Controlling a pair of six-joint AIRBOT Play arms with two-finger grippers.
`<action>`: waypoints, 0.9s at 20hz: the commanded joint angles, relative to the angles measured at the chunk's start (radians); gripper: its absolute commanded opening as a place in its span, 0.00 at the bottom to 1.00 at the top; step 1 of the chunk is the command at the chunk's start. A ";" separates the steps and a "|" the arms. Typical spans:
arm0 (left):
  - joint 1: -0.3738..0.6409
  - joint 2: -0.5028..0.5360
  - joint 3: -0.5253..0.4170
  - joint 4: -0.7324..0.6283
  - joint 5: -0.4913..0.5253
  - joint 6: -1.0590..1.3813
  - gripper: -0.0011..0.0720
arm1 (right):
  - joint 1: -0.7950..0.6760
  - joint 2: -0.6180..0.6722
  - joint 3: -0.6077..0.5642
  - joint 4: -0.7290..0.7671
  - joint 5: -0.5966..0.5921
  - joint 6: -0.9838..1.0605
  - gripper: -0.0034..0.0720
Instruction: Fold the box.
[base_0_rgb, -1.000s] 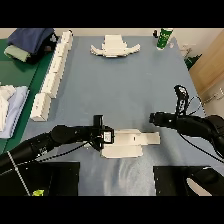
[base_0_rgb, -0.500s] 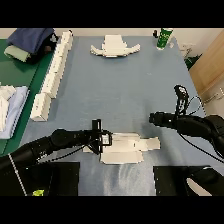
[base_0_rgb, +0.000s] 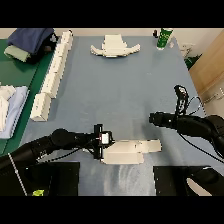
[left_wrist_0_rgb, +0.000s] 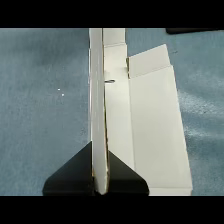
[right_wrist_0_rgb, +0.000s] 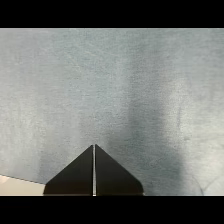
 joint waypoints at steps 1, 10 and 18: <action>0.002 0.001 0.009 -0.002 -0.012 -0.031 0.03 | 0.000 0.000 0.000 0.001 0.000 0.000 0.07; 0.108 0.000 0.040 0.002 -0.117 -0.082 0.03 | 0.000 0.000 0.000 0.001 -0.009 0.000 0.07; 0.119 -0.067 0.040 0.010 -0.181 -0.052 0.03 | 0.000 0.000 0.000 0.001 -0.009 0.000 0.07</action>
